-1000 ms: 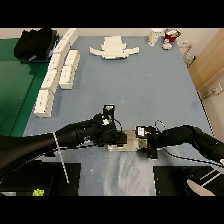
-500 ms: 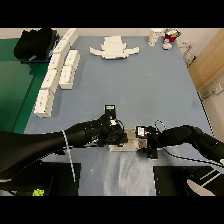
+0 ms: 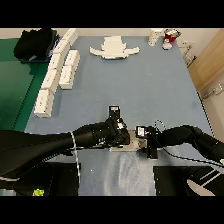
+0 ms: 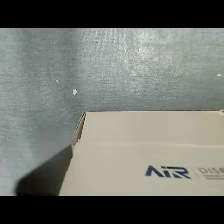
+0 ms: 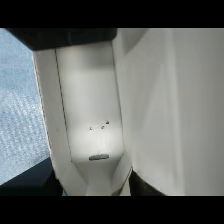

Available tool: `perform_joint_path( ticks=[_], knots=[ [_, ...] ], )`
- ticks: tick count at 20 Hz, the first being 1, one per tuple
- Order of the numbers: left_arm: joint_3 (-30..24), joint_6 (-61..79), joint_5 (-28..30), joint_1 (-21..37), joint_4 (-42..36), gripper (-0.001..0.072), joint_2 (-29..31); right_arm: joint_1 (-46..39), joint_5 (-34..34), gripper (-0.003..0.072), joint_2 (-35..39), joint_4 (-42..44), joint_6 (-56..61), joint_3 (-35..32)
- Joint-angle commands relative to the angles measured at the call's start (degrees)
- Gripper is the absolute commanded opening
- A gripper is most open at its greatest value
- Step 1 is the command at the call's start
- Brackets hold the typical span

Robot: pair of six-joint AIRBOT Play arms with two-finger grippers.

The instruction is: Fold the box.

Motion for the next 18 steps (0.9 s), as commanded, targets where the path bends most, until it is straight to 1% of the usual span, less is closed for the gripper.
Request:
perform_joint_path(
  ticks=[1,2,3,4,12,13,14,15,18],
  knots=[
    [0.1,-0.4,0.3,-0.3,0.3,0.0227,-0.4,0.0,0.0,0.0470,0.0,0.0,0.0,0.0],
    [0.1,-0.4,0.5,-0.5,0.4,0.0226,-0.4,0.0,0.0,0.0470,0.0,0.0,0.0,0.0],
    [0.1,-0.7,0.4,-0.6,0.4,0.0196,-0.5,0.0,0.0,0.0470,0.0,0.0,0.0,0.0],
    [0.1,-0.4,0.3,-0.7,0.5,0.0013,-0.5,0.0,0.0,0.0470,0.0,0.0,0.0,0.0],
    [0.1,-0.1,-1.2,-0.7,0.5,0.0017,-0.4,0.0,0.0,0.0470,0.0,0.0,0.0,0.0],
    [0.1,0.2,-1.2,-0.7,0.5,0.0091,-0.3,0.0,0.0,0.0470,0.0,0.0,0.0,0.0],
    [0.1,0.0,-1.2,-0.7,0.6,0.0364,-0.3,0.0,0.0,0.0470,0.0,0.0,0.0,0.0],
    [0.1,0.0,-1.2,-0.7,0.6,0.0432,-0.3,0.0,0.0,0.0470,0.0,0.0,0.0,0.0],
    [0.1,-0.1,-1.2,-0.7,0.6,0.0432,-0.3,0.0,0.0,0.0470,0.0,0.0,0.0,0.0]
  ],
)
